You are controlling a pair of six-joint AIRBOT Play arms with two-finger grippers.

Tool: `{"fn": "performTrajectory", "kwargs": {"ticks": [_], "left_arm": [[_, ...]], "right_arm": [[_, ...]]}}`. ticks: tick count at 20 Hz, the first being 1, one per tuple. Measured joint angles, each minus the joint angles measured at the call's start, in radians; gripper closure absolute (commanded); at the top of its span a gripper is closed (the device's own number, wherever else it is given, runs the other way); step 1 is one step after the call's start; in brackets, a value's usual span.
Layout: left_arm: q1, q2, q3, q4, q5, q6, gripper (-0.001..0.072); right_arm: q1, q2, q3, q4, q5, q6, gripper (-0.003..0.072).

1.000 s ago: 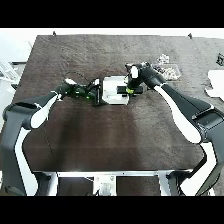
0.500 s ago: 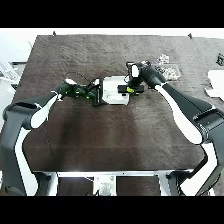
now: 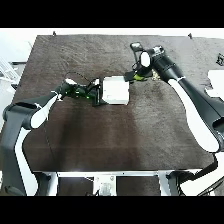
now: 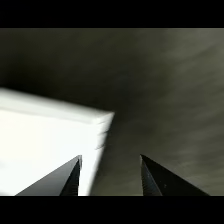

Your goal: Fold the box and place the chain.

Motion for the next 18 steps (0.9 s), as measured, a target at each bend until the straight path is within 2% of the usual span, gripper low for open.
{"fn": "performTrajectory", "kwargs": {"ticks": [3,6,9,10,18], "left_arm": [[0.000,0.000,0.000,0.000,0.000,0.000,0.0172],[0.000,0.000,0.000,0.000,0.000,0.000,0.0172],[0.000,0.000,0.000,0.000,0.000,0.000,0.0172],[0.000,0.000,0.000,0.000,0.000,0.000,0.0172],[0.000,0.000,0.000,0.000,0.000,0.000,0.0173]], "right_arm": [[-0.090,0.003,0.007,-0.106,-0.074,-0.023,0.0237],[-0.206,-0.011,0.010,-0.121,-0.167,-0.043,0.0270],[-0.312,-0.040,0.012,-0.047,-0.256,-0.112,0.0289],[-0.340,-0.055,0.013,-0.005,-0.284,-0.142,0.0320],[-0.435,-0.179,0.014,0.200,-0.416,-0.302,0.0320]]}}
